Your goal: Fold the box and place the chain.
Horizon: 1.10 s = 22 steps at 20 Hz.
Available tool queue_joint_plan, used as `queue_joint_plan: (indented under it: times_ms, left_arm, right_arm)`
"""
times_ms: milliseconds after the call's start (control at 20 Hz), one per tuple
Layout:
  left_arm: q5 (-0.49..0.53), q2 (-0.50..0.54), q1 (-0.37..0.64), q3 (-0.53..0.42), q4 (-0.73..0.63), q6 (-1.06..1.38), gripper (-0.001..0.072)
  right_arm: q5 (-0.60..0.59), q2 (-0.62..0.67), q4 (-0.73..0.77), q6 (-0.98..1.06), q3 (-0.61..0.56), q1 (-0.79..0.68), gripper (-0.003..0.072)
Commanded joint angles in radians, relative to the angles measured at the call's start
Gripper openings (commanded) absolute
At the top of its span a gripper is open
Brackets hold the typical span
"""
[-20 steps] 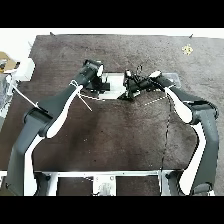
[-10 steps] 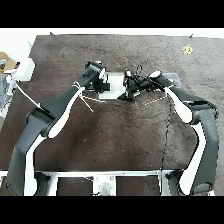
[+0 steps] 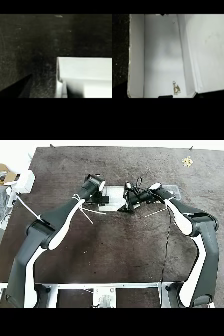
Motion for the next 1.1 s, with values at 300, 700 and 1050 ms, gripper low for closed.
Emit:
queue_joint_plan:
  times_ms: [300,700,1050]
  left_arm:
    - [-0.005,0.060,-0.003,0.004,-0.020,0.085,0.0471]
    - [-0.042,0.221,-0.003,0.003,0.032,0.515,0.0471]
    - [0.080,0.254,0.175,-0.043,-0.492,1.220,0.0471]
  right_arm:
    - [0.000,0.000,0.001,0.000,0.000,0.000,0.0594]
    - [0.000,0.000,0.001,0.000,0.000,0.000,0.0594]
    - [0.000,0.000,0.001,0.000,0.000,0.000,0.0593]
